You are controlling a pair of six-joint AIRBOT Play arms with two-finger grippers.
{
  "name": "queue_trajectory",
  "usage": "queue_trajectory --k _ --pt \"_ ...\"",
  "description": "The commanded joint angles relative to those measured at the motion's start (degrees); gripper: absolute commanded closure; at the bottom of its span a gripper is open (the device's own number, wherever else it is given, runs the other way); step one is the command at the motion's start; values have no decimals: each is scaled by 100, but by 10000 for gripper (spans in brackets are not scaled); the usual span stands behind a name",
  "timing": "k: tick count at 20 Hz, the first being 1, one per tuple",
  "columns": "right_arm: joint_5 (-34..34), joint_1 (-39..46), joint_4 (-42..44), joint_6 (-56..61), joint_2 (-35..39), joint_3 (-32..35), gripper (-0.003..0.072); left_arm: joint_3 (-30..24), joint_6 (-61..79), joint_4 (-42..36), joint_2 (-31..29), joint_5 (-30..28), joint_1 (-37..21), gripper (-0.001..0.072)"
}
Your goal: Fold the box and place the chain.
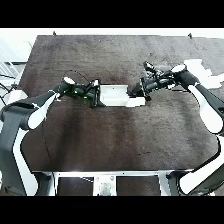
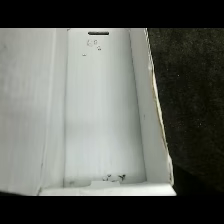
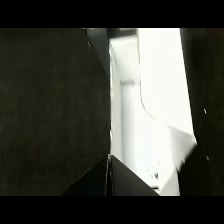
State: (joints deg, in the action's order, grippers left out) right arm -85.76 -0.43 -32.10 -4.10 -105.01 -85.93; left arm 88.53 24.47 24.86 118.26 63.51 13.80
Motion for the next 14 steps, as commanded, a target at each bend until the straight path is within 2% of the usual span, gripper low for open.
queue_trajectory --k 1,6,11,14 --pt "227 -210 662 63 15 9 665 2 0 -2 2 -7 -4 360" --pt "1843 -295 914 192 13 9 665 2 0 0 2 -7 -4 360" --pt "2629 -317 1257 463 -31 31 665 2 0 0 2 -7 -4 360" --pt "2662 -317 1211 675 -256 39 665 2 0 0 2 -11 -4 360"
